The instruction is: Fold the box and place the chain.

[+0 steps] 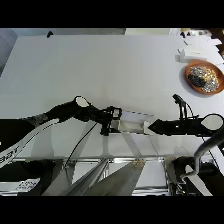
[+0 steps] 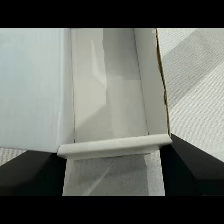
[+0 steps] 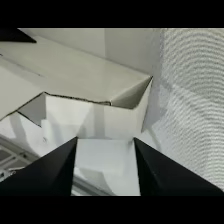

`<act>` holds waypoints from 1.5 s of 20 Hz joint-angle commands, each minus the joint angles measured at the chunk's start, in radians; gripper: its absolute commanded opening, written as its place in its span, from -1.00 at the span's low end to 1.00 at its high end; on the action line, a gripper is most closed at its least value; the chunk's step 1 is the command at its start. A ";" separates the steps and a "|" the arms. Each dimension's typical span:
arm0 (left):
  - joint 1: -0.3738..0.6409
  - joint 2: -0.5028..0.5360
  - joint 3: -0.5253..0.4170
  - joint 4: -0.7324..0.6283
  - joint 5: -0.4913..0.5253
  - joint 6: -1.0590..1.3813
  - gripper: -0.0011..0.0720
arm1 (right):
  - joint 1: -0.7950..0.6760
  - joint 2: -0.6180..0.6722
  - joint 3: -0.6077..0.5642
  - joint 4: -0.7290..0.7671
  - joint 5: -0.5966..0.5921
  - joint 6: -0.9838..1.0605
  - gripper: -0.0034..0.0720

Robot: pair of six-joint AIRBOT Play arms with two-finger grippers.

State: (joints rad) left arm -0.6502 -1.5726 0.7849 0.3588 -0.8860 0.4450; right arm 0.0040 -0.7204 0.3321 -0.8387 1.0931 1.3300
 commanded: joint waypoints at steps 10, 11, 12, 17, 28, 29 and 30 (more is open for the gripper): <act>0.000 0.001 0.000 0.000 0.000 0.000 -0.40 | 0.352 -0.103 0.152 -0.388 -0.102 0.411 0.31; 0.000 0.001 0.000 0.000 0.000 0.000 -0.40 | 0.385 -0.120 0.152 -0.396 -0.118 0.442 0.31; 0.000 0.001 0.000 0.000 0.000 0.000 -0.40 | 0.409 -0.136 0.152 -0.395 -0.136 0.467 0.31; 0.000 0.001 0.000 0.000 0.000 0.000 -0.40 | 0.502 -0.164 0.153 -0.398 -0.197 0.564 0.38; 0.000 0.001 0.000 0.000 0.000 0.000 -0.40 | 0.662 -0.345 0.269 -0.596 -0.129 0.863 0.35; 0.000 0.001 0.000 0.000 0.000 0.000 -0.40 | 0.668 -0.348 0.269 -0.610 -0.124 0.891 0.33; 0.000 0.001 0.000 0.000 0.000 0.000 -0.40 | 0.670 -0.353 0.269 -0.622 -0.124 0.923 0.31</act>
